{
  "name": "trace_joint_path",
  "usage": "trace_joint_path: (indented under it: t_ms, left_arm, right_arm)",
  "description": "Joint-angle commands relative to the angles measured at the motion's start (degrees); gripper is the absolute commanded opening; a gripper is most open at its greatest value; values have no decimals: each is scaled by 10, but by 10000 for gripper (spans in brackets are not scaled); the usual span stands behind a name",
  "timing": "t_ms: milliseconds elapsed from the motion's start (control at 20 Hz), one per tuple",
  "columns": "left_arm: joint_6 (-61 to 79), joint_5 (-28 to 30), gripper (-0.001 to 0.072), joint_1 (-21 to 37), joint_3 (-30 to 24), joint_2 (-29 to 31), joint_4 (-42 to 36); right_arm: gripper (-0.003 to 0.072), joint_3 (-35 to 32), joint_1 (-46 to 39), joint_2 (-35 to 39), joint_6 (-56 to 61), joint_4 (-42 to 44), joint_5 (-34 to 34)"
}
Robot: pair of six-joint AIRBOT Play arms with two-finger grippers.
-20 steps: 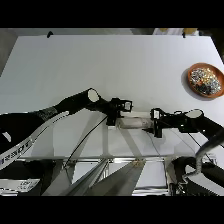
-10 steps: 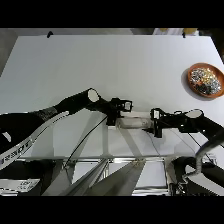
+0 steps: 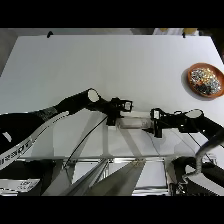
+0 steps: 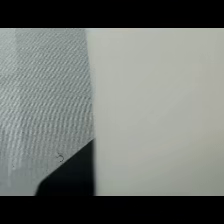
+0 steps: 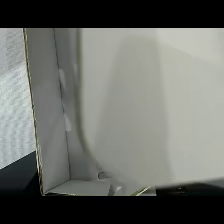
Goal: Fold the box and place the chain.
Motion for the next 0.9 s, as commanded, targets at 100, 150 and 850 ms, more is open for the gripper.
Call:
trace_joint_path:
  t_ms: [100,150,850]
  left_arm:
    - [-18,-1,385,4,0,17,3]
    - [-25,-4,391,9,0,21,3]
    - [-253,-158,4,16,0,159,271]
  right_arm:
    - [516,0,0,0,0,2,-2]
    - [516,0,0,0,0,2,-2]
    - [516,0,0,0,1,2,-2]
